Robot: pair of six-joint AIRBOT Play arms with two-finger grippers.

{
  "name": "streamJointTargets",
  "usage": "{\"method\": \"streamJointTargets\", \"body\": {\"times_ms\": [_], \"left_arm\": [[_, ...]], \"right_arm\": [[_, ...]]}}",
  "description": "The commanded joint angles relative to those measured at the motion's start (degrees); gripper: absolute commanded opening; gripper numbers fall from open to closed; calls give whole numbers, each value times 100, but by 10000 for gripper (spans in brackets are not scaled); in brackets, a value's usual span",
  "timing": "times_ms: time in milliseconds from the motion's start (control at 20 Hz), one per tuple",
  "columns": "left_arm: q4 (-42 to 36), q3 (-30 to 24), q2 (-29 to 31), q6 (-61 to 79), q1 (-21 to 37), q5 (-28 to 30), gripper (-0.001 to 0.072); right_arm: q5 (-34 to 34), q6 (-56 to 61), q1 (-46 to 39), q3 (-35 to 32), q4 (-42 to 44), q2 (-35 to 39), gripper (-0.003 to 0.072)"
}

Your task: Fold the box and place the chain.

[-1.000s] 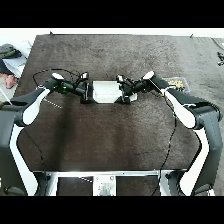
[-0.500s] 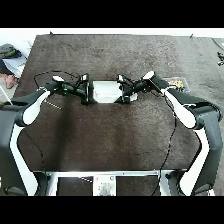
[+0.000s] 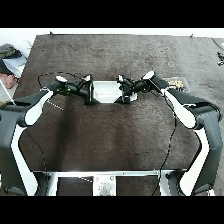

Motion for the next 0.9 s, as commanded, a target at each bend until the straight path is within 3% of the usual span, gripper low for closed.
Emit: {"method": "streamJointTargets", "body": {"times_ms": [0,850], "left_arm": [[48,-2,7,-13,-4,-11,720],[42,-2,0,13,151,-317,711]], "right_arm": [[4,4,4,4,0,4,371],[4,4,4,4,0,4,371]]}}
